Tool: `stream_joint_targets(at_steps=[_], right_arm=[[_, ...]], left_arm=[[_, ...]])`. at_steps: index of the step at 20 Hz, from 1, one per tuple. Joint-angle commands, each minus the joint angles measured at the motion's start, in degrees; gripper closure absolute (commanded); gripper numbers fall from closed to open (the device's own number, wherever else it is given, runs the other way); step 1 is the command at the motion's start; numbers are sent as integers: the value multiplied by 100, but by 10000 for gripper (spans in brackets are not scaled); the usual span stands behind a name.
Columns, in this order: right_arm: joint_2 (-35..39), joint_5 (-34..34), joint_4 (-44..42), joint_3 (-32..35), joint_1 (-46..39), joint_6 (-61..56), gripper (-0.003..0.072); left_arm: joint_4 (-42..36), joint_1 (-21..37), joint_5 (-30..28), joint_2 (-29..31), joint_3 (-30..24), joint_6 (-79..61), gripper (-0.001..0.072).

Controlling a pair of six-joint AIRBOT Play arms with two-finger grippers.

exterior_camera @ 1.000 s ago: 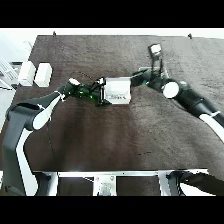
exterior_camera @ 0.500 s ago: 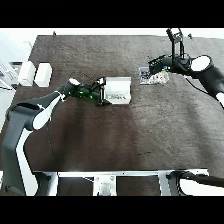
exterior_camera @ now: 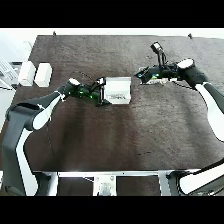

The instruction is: Fold the box and place the chain.

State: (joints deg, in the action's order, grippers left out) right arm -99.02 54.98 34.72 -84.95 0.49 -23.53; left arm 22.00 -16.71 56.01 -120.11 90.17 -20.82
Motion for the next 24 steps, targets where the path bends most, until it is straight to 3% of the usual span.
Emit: stream_joint_targets(at_steps=[1,6,12,14,24], right_arm=[[-422,531,-238,-295,107,179,636],[-439,881,-212,-295,389,328,636],[-439,1969,-216,-295,435,323,626],[-439,2144,-216,-295,494,323,347],[-450,1488,153,-295,826,894,355]], left_arm=[[2,7,-4,-4,-2,-2,283],[2,7,-42,-4,-2,-2,284],[2,7,-48,-4,-2,-2,283],[2,7,-48,-4,-2,-2,283],[2,7,-48,-4,-2,0,283]])
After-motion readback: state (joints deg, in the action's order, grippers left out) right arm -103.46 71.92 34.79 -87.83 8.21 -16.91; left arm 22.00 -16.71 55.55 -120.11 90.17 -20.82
